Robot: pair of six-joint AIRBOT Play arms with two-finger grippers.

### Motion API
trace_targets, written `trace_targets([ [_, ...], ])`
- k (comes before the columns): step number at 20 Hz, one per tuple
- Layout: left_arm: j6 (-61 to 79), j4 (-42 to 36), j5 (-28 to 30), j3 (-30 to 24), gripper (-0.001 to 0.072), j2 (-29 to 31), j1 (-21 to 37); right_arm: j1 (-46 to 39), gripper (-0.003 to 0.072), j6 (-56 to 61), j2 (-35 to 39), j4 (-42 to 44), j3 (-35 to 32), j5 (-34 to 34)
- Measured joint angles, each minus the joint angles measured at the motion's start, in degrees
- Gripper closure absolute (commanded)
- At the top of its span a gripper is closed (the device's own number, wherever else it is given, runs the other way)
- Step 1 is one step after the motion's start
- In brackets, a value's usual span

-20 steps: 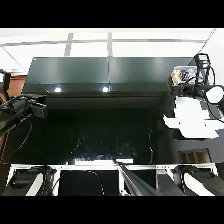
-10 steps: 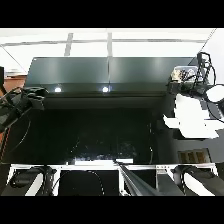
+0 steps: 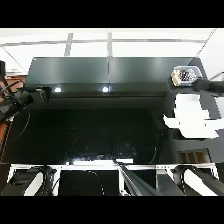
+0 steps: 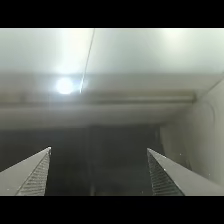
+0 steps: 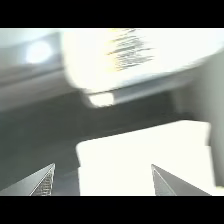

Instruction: Fold the box and place the chain.

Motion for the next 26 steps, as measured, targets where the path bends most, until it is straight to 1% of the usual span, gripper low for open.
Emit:
trace_targets([
  [2, -1.01, 0.20, -4.50, 2.32, 0.0000, -3.21, -0.74, -8.55, -0.0034, 0.22, -1.40, -1.16, 2.73, 2.08],
  [4, -1.49, 0.26, -8.09, 4.44, 0.0000, -6.69, -3.58, -16.52, -0.0034, 0.20, -4.07, -1.97, 5.22, 5.09],
  [5, -1.84, 0.33, -9.25, 5.25, 0.0000, -8.35, -5.35, -20.00, -0.0034, -0.09, -5.75, -2.05, 6.34, 6.60],
  [8, -2.21, 0.35, -9.88, 6.60, 0.0000, -12.31, -9.88, -27.08, -0.0034, -4.26, -11.54, -1.31, 8.94, 11.32],
  [10, -2.29, 0.42, -9.62, 6.99, 0.0000, -14.14, -11.89, -30.05, -0.0034, -7.13, -16.57, -0.87, 11.32, 15.30],
  [13, -2.14, 0.70, -9.46, 7.26, 0.0001, -16.09, -13.35, -32.70, -0.0034, -11.61, -24.22, -0.55, 15.63, 22.01],
  [15, -2.03, 0.68, -9.42, 7.37, 0.0000, -16.90, -13.75, -33.57, -0.0034, -14.78, -27.45, 0.00, 17.16, 24.15],
  [17, -2.01, 0.28, -9.27, 7.39, 0.0000, -17.35, -13.97, -33.97, -0.0034, -18.86, -29.81, 2.67, 17.99, 25.59],
  [18, -1.97, 0.02, -9.33, 7.39, 0.0000, -17.49, -14.05, -34.10, 0.0133, -20.81, -30.73, 4.48, 18.27, 26.47],
  [19, -1.95, -0.26, -9.29, 7.39, 0.0000, -17.57, -14.10, -34.21, 0.0277, -22.18, -31.36, 5.92, 18.45, 27.19],
  [20, -1.95, -0.50, -9.25, 7.41, 0.0001, -17.66, -14.14, -34.27, 0.0464, -23.28, -31.80, 7.10, 18.58, 27.63],
  [21, -1.95, -0.61, -9.29, 7.41, 0.0001, -17.73, -14.16, -34.34, 0.0602, -24.13, -32.11, 8.09, 18.69, 28.13],
  [22, -1.90, -0.83, -9.22, 7.43, 0.0000, -17.73, -14.16, -34.38, 0.0673, -24.83, -32.20, 8.79, 18.75, 29.16],
  [26, -1.88, -1.03, -8.26, 7.43, 0.0000, -17.81, -14.16, -34.14, 0.0675, -26.47, -30.47, 10.88, 18.86, 33.59],
])
